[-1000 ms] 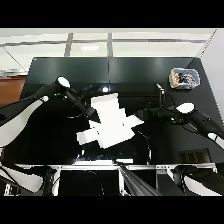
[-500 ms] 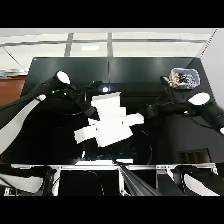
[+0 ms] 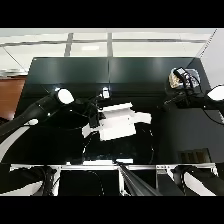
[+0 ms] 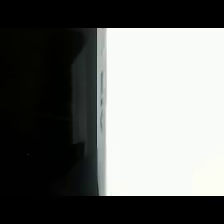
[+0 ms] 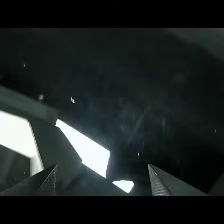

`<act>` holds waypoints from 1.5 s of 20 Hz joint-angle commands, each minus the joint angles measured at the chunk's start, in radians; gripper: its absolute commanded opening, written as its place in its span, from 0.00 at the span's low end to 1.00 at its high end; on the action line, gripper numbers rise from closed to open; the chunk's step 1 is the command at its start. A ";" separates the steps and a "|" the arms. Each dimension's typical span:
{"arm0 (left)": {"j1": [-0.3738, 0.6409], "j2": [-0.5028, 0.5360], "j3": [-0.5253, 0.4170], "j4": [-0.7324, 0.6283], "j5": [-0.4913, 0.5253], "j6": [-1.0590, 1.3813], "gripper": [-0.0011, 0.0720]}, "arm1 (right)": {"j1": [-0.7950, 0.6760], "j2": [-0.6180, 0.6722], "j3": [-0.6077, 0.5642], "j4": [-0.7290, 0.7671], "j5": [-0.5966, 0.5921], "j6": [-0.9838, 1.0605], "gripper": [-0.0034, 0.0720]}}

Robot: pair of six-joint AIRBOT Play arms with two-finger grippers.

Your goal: Fold the box and place the chain.

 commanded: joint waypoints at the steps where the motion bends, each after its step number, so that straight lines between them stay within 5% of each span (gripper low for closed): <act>1: -0.014 -0.039 -0.017 0.017 0.080 0.130 0.05 | 0.007 -0.002 -0.018 0.030 -0.029 -0.109 0.89; 7: -0.014 -0.088 -0.017 0.018 0.089 0.147 0.05 | 0.209 -0.002 -0.110 0.031 0.010 -0.365 0.90; 14: -0.014 -0.088 -0.017 0.016 0.087 0.146 0.05 | 0.420 -0.002 -0.188 -0.004 -0.074 -0.633 0.89; 30: -0.051 -0.088 -0.017 -0.007 0.097 0.234 0.05 | 0.609 -0.087 -0.188 0.048 -0.217 -0.708 0.89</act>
